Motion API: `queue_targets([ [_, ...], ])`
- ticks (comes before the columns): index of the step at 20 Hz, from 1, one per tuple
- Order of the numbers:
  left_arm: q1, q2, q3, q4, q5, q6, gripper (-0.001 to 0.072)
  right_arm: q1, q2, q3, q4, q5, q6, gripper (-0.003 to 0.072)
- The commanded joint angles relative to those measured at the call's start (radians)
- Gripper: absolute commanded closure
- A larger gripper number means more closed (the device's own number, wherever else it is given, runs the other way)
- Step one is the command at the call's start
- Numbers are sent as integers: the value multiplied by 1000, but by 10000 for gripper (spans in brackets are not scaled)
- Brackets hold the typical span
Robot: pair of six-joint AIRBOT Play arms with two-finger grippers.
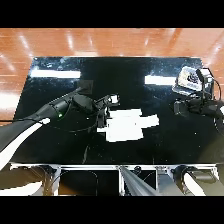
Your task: Fold the box and place the chain.
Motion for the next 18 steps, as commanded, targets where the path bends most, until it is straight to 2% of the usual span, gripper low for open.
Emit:
queue_targets([
  [1, -2, 1, -10, 2, -18, 1, 686, 0, 0, 1, 48, -16, -11, -34],
  [5, -1, 1, -10, 3, -7, -8, 686, 0, 0, 1, 103, 19, -31, -34],
  [8, -1, 1, -10, 18, -13, -7, 687, 0, 0, -1, 89, 152, -293, -34],
  [11, -1, 1, -10, 37, -15, -7, 687, 0, 0, -27, 84, 204, -481, -34],
  [15, -1, 1, -10, 37, -15, 0, 686, 2, -16, -210, 79, 61, -808, -34],
  [18, -1, 1, -10, 40, -15, 0, 686, 70, -51, -289, 103, 35, -926, -34],
])
